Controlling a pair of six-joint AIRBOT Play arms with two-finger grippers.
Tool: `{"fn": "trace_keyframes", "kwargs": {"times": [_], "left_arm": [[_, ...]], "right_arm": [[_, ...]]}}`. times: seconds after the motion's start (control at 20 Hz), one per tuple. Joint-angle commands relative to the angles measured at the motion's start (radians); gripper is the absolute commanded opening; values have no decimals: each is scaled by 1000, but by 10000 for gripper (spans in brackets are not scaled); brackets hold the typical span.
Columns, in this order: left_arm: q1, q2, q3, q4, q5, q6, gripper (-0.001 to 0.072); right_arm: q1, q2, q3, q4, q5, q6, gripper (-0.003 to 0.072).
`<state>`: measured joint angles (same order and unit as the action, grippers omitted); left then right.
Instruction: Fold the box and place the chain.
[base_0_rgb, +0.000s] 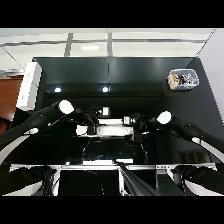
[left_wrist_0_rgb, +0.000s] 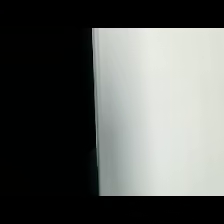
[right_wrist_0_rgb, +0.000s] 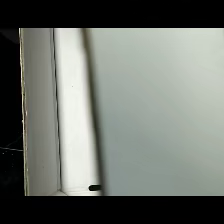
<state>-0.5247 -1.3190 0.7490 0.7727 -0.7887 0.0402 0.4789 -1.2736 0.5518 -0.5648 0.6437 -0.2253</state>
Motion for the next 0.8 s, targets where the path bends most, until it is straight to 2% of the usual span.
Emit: {"fn": "trace_keyframes", "kwargs": {"times": [0.0,0.75], "left_arm": [[0,-1,1,0,1,0,28],[1,-1,1,1,2,0,28]], "right_arm": [[2,-1,0,-12,-1,3,713],[-24,1,0,24,5,0,713]]}}
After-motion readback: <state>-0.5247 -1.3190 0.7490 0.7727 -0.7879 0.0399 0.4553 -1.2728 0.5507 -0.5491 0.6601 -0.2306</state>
